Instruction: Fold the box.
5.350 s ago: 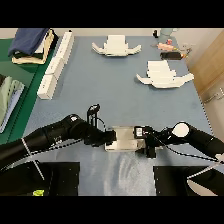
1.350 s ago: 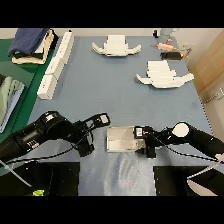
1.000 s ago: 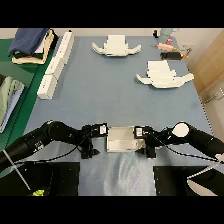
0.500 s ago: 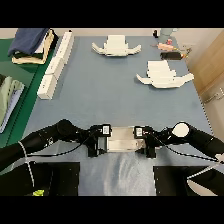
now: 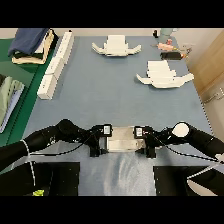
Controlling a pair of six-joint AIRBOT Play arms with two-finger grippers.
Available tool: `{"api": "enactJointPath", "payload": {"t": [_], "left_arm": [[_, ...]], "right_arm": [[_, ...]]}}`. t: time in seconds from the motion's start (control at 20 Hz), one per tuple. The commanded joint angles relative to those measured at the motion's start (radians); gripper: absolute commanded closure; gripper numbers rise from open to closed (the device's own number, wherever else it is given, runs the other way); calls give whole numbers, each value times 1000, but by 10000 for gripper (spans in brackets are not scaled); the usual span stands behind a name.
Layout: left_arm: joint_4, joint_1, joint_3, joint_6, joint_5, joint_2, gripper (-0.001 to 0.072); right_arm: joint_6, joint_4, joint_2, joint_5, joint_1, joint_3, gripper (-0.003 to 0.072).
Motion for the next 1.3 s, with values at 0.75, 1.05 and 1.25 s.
{"api": "enactJointPath", "payload": {"t": [0.75, 1.05, 1.25], "left_arm": [[-84, -52, 0, 100, 74, -45, 13], [-85, -52, 0, 135, 29, -45, 14], [-85, -52, 0, 129, 33, -45, 15]], "right_arm": [[0, 0, 0, 0, 0, 1, 142], [0, 0, 0, 0, 0, 1, 142], [0, 0, 0, 0, 0, 1, 142]]}}
